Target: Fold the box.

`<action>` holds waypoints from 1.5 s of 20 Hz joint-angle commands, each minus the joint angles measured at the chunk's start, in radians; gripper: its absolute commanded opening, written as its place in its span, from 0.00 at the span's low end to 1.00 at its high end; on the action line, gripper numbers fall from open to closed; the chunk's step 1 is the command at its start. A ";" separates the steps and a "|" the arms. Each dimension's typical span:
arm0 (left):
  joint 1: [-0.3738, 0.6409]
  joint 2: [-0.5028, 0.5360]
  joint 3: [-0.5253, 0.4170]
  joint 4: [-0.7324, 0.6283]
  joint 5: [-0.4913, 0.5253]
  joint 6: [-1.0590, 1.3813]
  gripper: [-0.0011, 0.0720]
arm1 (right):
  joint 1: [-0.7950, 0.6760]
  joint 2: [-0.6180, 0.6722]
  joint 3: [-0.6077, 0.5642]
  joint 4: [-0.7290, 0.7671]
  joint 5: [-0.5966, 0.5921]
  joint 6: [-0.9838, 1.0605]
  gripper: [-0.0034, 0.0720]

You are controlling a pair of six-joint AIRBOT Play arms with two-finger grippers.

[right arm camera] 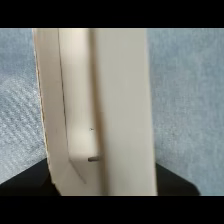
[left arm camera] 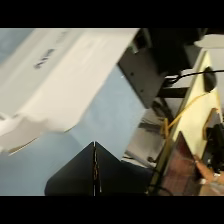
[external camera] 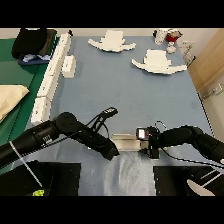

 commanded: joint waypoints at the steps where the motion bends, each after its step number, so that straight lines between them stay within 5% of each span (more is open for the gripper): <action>1: -0.102 -0.058 0.004 -0.134 0.201 -0.051 0.03 | 0.000 0.000 0.001 0.000 -0.003 0.000 0.62; 11: 0.196 -0.097 0.029 -0.134 0.287 -0.051 0.03 | 0.000 0.000 0.001 0.000 -0.003 0.000 0.62; 22: 0.203 -0.338 0.035 -0.138 0.269 0.077 0.03 | 0.000 0.000 0.001 0.000 -0.003 0.000 0.62; 30: 0.299 -0.166 0.160 -0.114 0.100 0.272 0.03 | 0.000 0.000 0.001 0.000 -0.003 0.000 0.62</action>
